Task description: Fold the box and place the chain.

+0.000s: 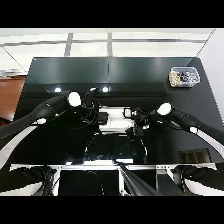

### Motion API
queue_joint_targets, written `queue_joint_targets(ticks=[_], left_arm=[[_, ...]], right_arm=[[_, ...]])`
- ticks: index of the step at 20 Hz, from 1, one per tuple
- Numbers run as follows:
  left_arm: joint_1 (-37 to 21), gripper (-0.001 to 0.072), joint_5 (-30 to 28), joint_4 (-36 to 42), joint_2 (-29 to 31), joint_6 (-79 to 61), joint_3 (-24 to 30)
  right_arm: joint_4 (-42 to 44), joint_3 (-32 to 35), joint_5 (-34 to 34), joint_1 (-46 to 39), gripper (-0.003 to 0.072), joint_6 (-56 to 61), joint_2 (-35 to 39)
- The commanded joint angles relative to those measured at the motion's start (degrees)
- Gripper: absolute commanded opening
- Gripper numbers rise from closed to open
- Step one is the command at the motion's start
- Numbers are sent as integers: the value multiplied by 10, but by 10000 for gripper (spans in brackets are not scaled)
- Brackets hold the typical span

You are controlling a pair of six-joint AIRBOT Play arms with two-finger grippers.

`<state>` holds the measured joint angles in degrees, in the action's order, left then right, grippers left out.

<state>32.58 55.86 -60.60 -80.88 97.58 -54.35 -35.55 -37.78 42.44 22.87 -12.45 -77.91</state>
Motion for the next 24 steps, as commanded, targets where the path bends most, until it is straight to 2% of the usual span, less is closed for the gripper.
queue_joint_targets(ticks=[1, 4, 6, 8, 14, 22, 23, 24], left_arm=[[14, 398, 0, -58, -9, 62, -6], [34, 397, 11, -101, -28, 91, -31], [56, 397, 45, -178, -47, 145, -58], [74, 398, 69, -211, -59, 167, -79], [93, 397, 77, -244, -59, 258, -93], [110, 393, 95, -241, -59, 319, -93], [110, 314, 99, -242, -59, 319, -93], [110, 275, 103, -241, -59, 319, -93]], right_arm=[[0, 0, 0, 0, 363, 0, 0], [0, 0, 0, 0, 362, 0, 0], [2, 0, 0, 0, 362, 0, 0], [2, 0, 7, 0, 363, 0, 0], [2, 0, 21, 0, 363, 0, 0], [2, 0, 23, 0, 363, 0, 0], [2, 0, 23, 0, 363, 0, 0], [2, 0, 23, 0, 363, 0, 0]])
